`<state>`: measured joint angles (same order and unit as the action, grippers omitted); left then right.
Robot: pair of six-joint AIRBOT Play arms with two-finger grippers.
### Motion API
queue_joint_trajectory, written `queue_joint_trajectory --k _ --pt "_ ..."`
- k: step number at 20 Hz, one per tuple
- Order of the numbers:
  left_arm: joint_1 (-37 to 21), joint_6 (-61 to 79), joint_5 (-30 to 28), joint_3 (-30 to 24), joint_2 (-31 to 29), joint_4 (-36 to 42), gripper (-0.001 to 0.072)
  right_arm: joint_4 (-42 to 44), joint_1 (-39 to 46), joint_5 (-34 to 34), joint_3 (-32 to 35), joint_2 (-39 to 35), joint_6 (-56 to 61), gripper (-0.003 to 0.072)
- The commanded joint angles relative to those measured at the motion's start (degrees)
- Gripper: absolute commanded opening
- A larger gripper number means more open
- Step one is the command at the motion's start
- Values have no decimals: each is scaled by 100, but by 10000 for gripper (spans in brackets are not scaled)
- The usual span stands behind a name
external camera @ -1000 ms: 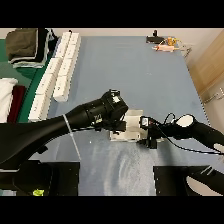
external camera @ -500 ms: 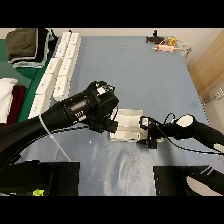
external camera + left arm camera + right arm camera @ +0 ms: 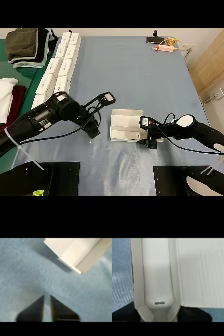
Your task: Fold the box.
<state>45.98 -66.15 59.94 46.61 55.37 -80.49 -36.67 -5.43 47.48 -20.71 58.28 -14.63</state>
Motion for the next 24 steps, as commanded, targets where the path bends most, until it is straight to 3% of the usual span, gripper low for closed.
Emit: queue_joint_trajectory --k 1,4,11,18,24 --pt "-992 3563 -1244 -1204 -372 1425 699 2 -2 2 -4 -2 2 578" --pt "-1392 5606 -1799 -1711 -70 2732 700 2 -2 0 -4 -2 0 578" --pt "-1440 8115 -2065 -1733 997 5042 700 2 -2 0 -4 -2 0 578" --pt "-1438 9053 -2011 -1617 1257 6264 700 2 -2 0 -4 -2 2 578" --pt "-1440 9287 -1891 -1620 1390 6179 700 2 -2 0 -4 -2 2 578"
